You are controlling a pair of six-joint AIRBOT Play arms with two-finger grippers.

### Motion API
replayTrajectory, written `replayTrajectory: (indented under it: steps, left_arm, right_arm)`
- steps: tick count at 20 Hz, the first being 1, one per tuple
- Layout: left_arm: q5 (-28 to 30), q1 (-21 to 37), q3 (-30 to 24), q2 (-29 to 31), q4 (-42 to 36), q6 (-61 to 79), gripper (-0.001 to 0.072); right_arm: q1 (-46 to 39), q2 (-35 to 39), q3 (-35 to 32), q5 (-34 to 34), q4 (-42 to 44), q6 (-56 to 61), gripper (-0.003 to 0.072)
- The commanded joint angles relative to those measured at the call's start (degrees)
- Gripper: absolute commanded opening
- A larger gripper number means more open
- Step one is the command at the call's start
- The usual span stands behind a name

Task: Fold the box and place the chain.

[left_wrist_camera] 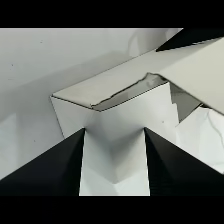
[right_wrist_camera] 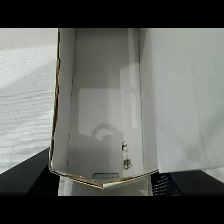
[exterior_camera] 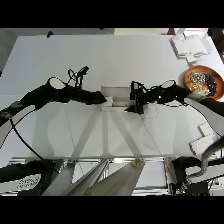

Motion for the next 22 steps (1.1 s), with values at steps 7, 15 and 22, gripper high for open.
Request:
replayTrajectory:
  steps: [7, 15, 22]
  left_arm:
    - [2.89, -1.22, -0.02, -2.16, 3.72, 0.15, 0.0392]
    - [5.73, -1.14, -0.02, -2.14, 4.87, 0.13, 0.0392]
    - [5.99, -1.14, 0.0, -0.24, 4.63, -0.07, 0.0396]
  right_arm:
    - [0.04, 0.0, 0.04, -0.07, 0.07, 0.0, 0.0399]
    - [0.02, 0.0, 0.04, -0.07, 0.07, 0.0, 0.0399]
    - [0.02, 0.0, 0.04, -0.07, 0.04, 0.0, 0.0399]
